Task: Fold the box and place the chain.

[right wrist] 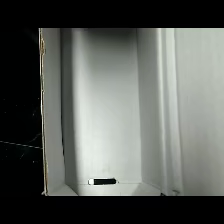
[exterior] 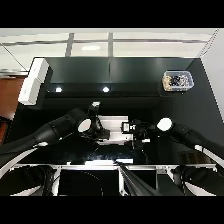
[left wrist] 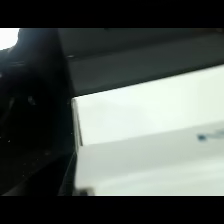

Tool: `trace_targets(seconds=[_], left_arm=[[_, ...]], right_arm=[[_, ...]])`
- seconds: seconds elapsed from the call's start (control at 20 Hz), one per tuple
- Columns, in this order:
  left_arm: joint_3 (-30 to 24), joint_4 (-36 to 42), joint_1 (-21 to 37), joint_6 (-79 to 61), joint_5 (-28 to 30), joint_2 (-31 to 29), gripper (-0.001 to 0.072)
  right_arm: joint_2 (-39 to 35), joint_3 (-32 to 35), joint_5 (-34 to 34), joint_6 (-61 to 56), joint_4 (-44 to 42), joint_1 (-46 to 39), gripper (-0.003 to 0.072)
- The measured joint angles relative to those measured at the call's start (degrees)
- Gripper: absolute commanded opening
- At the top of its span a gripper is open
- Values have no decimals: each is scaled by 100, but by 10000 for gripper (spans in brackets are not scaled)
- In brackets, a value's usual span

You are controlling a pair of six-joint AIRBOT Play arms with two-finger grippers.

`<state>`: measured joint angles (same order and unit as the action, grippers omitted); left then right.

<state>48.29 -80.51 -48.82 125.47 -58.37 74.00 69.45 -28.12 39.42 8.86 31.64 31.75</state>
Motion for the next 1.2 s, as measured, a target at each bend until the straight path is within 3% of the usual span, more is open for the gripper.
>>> trace_targets(seconds=[0.05,0.7,0.9,1.05,1.2], left_arm=[[46,-85,-50,227,-35,46,269],[195,-363,-227,1405,-107,238,265],[208,-345,-227,1440,-129,254,173],[210,-343,-227,1443,-144,258,37],[210,-348,-229,1434,-142,258,29]], right_arm=[[2,0,0,0,0,0,430],[2,0,0,0,0,0,430],[0,0,0,-2,0,0,430],[0,0,-4,-2,0,-2,430],[0,0,-2,0,2,-2,430]])
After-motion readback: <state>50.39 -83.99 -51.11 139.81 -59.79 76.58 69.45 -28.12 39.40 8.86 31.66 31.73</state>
